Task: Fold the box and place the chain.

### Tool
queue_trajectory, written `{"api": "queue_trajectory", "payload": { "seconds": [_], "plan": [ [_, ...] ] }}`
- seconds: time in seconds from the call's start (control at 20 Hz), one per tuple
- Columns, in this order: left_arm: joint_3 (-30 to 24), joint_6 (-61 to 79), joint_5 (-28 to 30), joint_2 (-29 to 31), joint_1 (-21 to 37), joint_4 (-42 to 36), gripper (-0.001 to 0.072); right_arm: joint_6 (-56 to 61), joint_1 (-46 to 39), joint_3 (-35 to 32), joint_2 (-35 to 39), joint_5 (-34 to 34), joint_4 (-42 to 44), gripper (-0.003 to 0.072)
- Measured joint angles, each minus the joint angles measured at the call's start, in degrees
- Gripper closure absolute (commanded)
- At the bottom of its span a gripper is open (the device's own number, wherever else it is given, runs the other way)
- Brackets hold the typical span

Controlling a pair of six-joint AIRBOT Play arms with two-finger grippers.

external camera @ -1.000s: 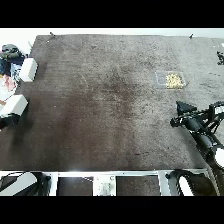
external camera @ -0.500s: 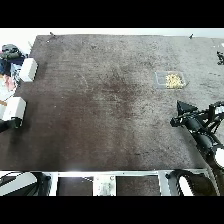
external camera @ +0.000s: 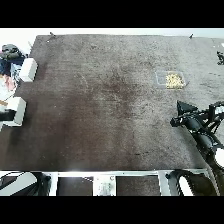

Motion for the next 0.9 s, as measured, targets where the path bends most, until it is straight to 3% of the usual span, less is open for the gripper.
{"api": "queue_trajectory", "payload": {
  "seconds": [0.05, 0.1, 0.2, 0.25, 0.4, 0.5, 0.65, 0.9],
  "plan": [
    [1.18, -0.50, -1.27, 1.25, 0.00, -0.20, 0.0007, 0.00, 0.00, 0.00, 0.00, 0.00, 0.00, 0.0676],
    [2.51, -0.90, -2.69, 2.62, -0.02, -0.87, 0.0115, 0.00, 0.00, 0.00, -0.02, 0.00, 0.00, 0.0676],
    [5.35, -1.16, -6.08, 5.01, 0.00, -4.28, 0.0594, 0.00, 0.00, 0.00, 0.00, 0.00, 0.00, 0.0675],
    [6.75, -0.48, -8.52, 5.86, 0.00, -7.02, 0.0700, 0.00, 0.00, 0.00, 0.00, 0.00, 0.02, 0.0675],
    [10.45, 3.06, -14.80, 7.45, -2.97, -17.66, 0.0705, 0.02, 0.00, 0.00, 0.00, -0.02, 0.02, 0.0676],
    [11.80, 4.42, -13.22, 7.93, -8.15, -23.10, 0.0705, 0.00, 0.00, 0.00, -0.02, 0.00, 0.02, 0.0676],
    [12.66, 6.51, -4.90, 8.39, -19.32, -27.58, 0.0706, 0.02, 0.00, 0.00, 0.00, -0.02, 0.00, 0.0675],
    [11.45, 16.13, 15.69, 11.87, -39.71, -37.48, 0.0706, 0.02, 0.00, 0.00, 0.00, -0.02, 0.02, 0.0676]
  ]
}}
